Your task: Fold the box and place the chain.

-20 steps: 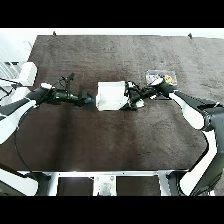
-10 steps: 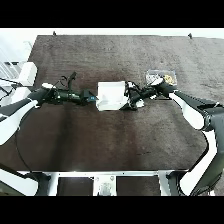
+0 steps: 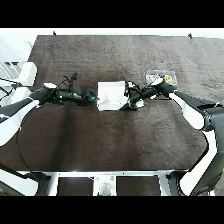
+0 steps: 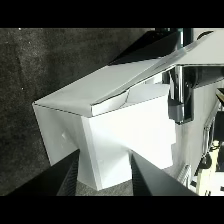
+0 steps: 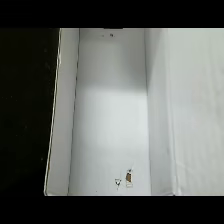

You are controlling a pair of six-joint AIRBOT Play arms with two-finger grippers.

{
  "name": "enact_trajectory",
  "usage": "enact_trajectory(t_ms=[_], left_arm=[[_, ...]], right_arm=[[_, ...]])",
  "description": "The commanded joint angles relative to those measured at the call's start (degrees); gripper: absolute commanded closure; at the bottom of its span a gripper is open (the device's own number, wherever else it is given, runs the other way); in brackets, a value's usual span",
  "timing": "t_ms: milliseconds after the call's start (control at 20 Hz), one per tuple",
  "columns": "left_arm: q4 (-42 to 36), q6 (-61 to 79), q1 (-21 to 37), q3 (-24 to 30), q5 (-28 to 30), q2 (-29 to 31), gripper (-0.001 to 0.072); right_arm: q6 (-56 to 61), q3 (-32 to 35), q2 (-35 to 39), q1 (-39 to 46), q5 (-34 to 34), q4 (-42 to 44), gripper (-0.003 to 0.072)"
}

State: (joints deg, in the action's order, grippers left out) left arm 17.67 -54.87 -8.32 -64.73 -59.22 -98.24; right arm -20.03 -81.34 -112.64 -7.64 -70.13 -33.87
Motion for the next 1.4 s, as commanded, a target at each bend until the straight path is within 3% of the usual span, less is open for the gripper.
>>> enact_trajectory(t_ms=[0, 300, 950, 1350], left_arm=[[5.22, -6.14, -0.96, -1.84, 0.50, 0.04, 0.0323], [13.03, -13.62, -5.01, -6.21, 3.48, 0.04, 0.0312], [49.33, -48.94, -15.41, -16.94, 4.87, 0.02, 0.0313], [56.57, -59.56, -18.36, -19.76, 1.31, -0.09, 0.0315]], right_arm=[[0.00, 0.02, 0.00, -0.02, -0.02, 0.00, 0.0172], [0.00, 0.02, 0.00, -0.02, -0.02, 0.00, 0.0172], [0.00, 0.02, 0.00, -0.02, -0.02, 0.00, 0.0172], [0.00, 0.02, 0.00, -0.02, 0.00, 0.00, 0.0172]])
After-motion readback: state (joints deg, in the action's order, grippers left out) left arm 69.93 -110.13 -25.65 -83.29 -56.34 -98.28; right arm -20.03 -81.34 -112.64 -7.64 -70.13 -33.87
